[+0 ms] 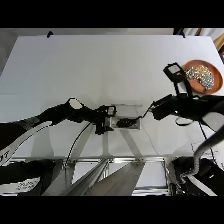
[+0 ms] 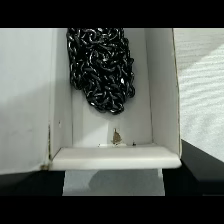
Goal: Fold the box and place the chain.
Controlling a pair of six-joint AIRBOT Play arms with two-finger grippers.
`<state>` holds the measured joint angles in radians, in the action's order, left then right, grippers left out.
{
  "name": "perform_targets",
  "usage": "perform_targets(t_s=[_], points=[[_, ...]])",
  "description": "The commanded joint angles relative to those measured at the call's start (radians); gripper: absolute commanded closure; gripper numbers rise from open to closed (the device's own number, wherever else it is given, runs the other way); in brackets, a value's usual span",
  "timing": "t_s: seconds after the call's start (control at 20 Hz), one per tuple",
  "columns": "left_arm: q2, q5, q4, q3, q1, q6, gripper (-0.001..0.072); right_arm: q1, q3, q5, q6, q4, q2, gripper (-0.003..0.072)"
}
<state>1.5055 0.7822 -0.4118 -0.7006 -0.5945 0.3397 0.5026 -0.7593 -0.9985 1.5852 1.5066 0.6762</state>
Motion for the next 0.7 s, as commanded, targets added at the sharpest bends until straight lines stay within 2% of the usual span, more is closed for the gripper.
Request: perform_targets(t_s=[0.0, 0.15, 0.3, 0.45, 0.65], points=[[0.0, 0.0, 0.0, 0.0, 0.0, 0.0, 0.0456, 0.066, -0.001, 0.019, 0.0, -0.008, -0.181, 0.0678], [0.0, 0.0, 0.0, 0.0, 0.0, 0.0, 0.0456, 0.117, -0.001, 0.104, 0.0, -0.059, -0.274, 0.0678], [0.0, 0.0, 0.0, 0.0, 0.0, 0.0, 0.0456, 0.168, -0.001, 0.231, -0.034, -0.143, -0.298, 0.0678], [0.0, 0.0, 0.0, 0.0, 0.0, 0.0, 0.0456, 0.209, -0.001, 0.322, -0.073, -0.196, -0.276, 0.0678], [0.0, 0.0, 0.0, 0.0, 0.0, 0.0, 0.0456, 0.225, -0.001, 0.325, -0.075, -0.216, -0.185, 0.0678]])
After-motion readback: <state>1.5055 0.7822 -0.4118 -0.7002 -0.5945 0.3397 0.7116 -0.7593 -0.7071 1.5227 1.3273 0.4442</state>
